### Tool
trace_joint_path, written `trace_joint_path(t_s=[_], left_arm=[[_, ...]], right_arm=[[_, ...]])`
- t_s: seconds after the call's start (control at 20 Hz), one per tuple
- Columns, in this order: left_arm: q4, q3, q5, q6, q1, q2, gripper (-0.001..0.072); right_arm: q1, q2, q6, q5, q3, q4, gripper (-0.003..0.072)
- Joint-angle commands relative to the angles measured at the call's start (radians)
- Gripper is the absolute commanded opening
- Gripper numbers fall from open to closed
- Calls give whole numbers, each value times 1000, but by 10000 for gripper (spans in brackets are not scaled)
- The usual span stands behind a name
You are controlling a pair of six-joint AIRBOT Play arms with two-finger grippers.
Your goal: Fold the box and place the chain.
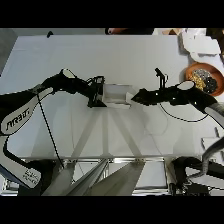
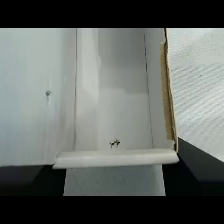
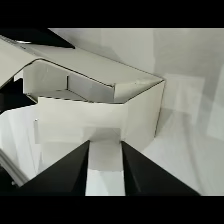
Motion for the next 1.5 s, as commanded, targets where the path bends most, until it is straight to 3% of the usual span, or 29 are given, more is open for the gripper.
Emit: trace_joint_path(t_s=[0.0,0.25,1.0,1.45], left_arm=[[0,0,0,0,0,0,258],[0,0,0,0,0,0,258],[0,0,0,0,0,0,258],[0,0,0,0,0,0,258]], right_arm=[[32,6,0,-39,0,4,294],[110,6,7,-140,0,-47,302],[194,6,177,-276,0,-211,296],[195,6,248,-332,0,-211,295]])
